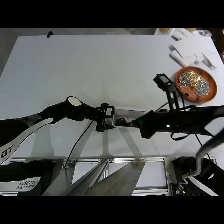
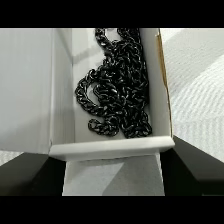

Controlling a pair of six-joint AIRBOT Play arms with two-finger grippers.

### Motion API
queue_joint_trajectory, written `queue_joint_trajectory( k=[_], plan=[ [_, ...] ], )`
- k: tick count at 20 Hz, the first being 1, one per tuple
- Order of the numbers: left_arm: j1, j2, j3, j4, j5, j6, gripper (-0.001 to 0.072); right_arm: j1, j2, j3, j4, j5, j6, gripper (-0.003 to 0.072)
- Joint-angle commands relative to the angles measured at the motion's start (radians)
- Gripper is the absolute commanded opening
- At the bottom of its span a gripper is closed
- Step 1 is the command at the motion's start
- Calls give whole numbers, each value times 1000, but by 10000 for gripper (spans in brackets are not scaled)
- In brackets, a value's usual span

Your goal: Fold the box and place the chain.

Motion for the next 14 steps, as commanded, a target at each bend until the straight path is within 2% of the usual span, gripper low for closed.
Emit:
queue_joint_trajectory(
  k=[1,4,6,7,10,12,14],
  plan=[
    [0,0,0,0,0,0,69,17,-71,-13,22,-94,-4,14],
    [0,0,0,0,0,0,69,17,-159,-13,5,-119,-12,21],
    [0,0,0,0,0,0,69,11,-206,-11,-3,-148,-12,181],
    [0,0,0,0,0,0,69,2,-217,-2,5,-154,-12,198],
    [0,0,0,0,0,0,69,-49,-218,105,7,-126,-76,195],
    [0,0,0,0,1,0,69,-111,-219,191,-14,-98,-121,127],
    [0,0,0,0,0,0,69,-196,-219,220,-59,-90,-120,15]
  ],
)
